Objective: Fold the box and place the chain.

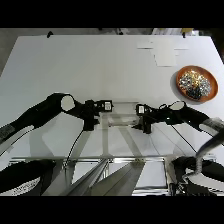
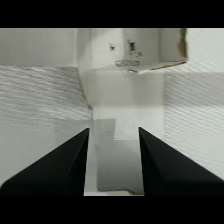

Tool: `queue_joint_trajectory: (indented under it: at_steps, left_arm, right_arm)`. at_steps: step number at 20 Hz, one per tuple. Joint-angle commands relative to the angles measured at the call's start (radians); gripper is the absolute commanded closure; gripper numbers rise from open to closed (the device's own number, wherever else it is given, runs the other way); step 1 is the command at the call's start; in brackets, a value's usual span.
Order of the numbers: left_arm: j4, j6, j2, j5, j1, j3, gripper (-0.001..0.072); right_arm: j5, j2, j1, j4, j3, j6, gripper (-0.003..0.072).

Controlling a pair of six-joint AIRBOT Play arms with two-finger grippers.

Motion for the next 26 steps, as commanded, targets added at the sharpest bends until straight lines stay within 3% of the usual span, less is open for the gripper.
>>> queue_joint_trajectory:
  at_steps: [1,5,8,9,10,15,16,23,25,26]
  left_arm:
    - [-0.024,0.185,-0.032,0.062,0.007,-0.003,0.0337]
    - [-0.064,0.262,-0.061,0.118,0.006,-0.003,0.0278]
    - [-0.068,0.27,-0.062,0.105,0.005,-0.003,0.0276]
    - [-0.078,0.284,-0.062,0.087,0.002,-0.003,0.0288]
    - [-0.09,0.285,-0.062,0.068,-0.005,-0.003,0.0369]
    - [-0.131,0.284,-0.082,0.056,-0.045,-0.003,0.0403]
    - [-0.144,0.284,-0.085,0.057,-0.049,-0.003,0.0449]
    - [-0.19,0.284,-0.087,0.077,-0.056,-0.002,0.0467]
    - [-0.229,0.284,-0.087,0.088,-0.056,-0.002,0.0572]
    - [-0.241,0.284,-0.087,0.092,-0.057,-0.002,0.0577]
  right_arm:
    - [0.0,0.0,0.0,0.0,0.0,0.0,0.0384]
    - [0.0,0.001,0.0,0.001,0.0,0.0,0.0384]
    - [0.0,0.0,0.0,0.0,0.0,0.0,0.0384]
    - [0.0,0.001,0.0,0.0,0.0,0.0,0.0384]
    - [0.0,0.001,0.0,0.0,0.0,0.001,0.0384]
    - [0.0,0.0,0.0,0.0,0.0,0.0,0.0384]
    - [0.0,0.0,0.0,0.001,0.0,0.0,0.0384]
    - [0.0,0.001,0.0,0.0,0.0,0.0,0.0384]
    - [0.0,0.0,0.0,0.0,0.0,0.0,0.0384]
    - [0.0,0.001,0.0,0.001,0.0,0.0,0.0384]
